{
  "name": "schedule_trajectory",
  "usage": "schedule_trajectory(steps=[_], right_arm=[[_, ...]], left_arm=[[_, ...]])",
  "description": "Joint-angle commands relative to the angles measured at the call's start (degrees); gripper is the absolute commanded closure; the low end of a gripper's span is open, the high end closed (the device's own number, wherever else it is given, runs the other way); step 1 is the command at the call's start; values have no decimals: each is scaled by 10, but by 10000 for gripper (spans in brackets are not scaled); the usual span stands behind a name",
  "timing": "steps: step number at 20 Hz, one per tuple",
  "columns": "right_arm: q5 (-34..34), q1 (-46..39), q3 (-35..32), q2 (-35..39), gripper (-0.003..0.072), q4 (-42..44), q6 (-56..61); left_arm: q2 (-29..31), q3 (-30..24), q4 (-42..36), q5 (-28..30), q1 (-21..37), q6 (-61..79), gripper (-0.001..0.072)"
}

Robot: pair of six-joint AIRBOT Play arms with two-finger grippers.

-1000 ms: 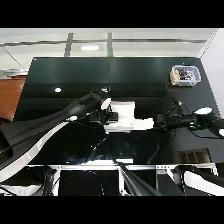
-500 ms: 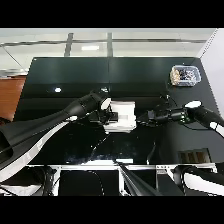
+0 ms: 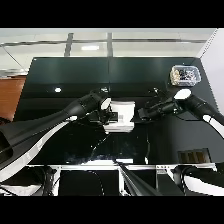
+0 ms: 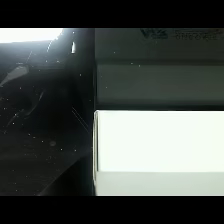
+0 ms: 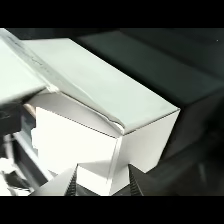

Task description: Fold the box and place the chain.

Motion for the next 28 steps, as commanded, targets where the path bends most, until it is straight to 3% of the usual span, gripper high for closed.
schedule_trajectory(steps=[1, 6, 7, 8, 12, 22, 24, 25, 28], right_arm=[[-9, 48, 53, 0, 323, -109, 115], [-49, 116, 78, 0, 324, -230, 259], [-60, 132, 78, -1, 425, -250, 281], [-73, 150, 78, -1, 462, -271, 300], [-111, 205, 79, -2, 462, -372, 427], [-51, 269, 144, -59, 467, -493, 623], [-36, 269, 144, -62, 563, -499, 628], [-33, 269, 144, -62, 677, -499, 627], [-26, 269, 144, -62, 672, -499, 627]], left_arm=[[0, 1, 0, 0, 0, 0, 679], [0, 1, 0, 0, 0, 0, 679], [0, 1, 0, 0, 0, 0, 679], [0, 1, 0, 1, 0, 0, 679], [0, 1, 0, 0, 0, 0, 679], [0, 1, 0, 0, 1, 0, 679], [0, 1, 0, 1, 1, 0, 679], [0, 1, 0, 1, 1, 0, 679], [0, 1, 0, 1, 1, 0, 679]])
